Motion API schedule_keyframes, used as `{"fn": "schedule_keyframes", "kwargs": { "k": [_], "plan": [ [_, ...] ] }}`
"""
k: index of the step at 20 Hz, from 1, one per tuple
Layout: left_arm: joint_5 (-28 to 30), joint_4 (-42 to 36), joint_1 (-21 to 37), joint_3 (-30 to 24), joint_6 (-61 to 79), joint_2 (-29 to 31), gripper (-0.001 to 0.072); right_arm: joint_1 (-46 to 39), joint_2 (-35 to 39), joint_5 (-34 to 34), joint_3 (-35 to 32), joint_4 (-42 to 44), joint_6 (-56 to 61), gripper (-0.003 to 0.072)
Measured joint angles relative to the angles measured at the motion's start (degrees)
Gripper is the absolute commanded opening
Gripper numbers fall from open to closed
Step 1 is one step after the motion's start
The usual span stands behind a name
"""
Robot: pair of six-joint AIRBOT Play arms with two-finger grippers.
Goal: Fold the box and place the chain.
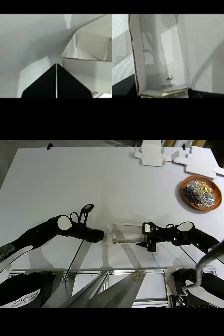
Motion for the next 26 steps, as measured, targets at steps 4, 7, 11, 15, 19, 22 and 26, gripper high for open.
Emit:
{"fn": "schedule_keyframes", "kwargs": {
  "k": [4, 7, 11, 15, 19, 22, 26],
  "plan": [
    [0.87, -2.25, -1.90, 0.00, 0.61, 1.25, 0.0219, 0.00, 0.00, 0.00, 0.00, 0.00, 0.00, 0.0403],
    [1.92, -2.78, -2.40, 0.00, 0.76, 3.61, 0.0221, 0.00, 0.02, 0.00, 0.00, 0.00, 0.00, 0.0403],
    [3.02, -3.21, -2.64, 0.02, 0.83, 5.27, 0.0232, 0.00, 0.00, 0.02, 0.00, 0.00, 0.00, 0.0403],
    [3.85, -3.41, -2.99, 0.07, 0.48, 5.75, 0.0297, 0.00, 0.00, 0.00, 0.00, 0.02, 0.00, 0.0403],
    [4.37, -3.56, -3.50, 0.39, 0.31, 5.86, 0.0297, 0.00, 0.00, 0.02, 0.00, 0.00, 0.00, 0.0403],
    [4.72, -3.56, -4.22, 0.57, 0.31, 5.86, 0.0300, 0.00, 0.00, 0.02, 0.00, 0.00, 0.00, 0.0403],
    [4.90, -3.48, -5.84, 1.49, -0.11, 4.98, 0.0343, 0.00, 0.00, 0.00, 0.00, 0.00, 0.00, 0.0403]
  ]
}}
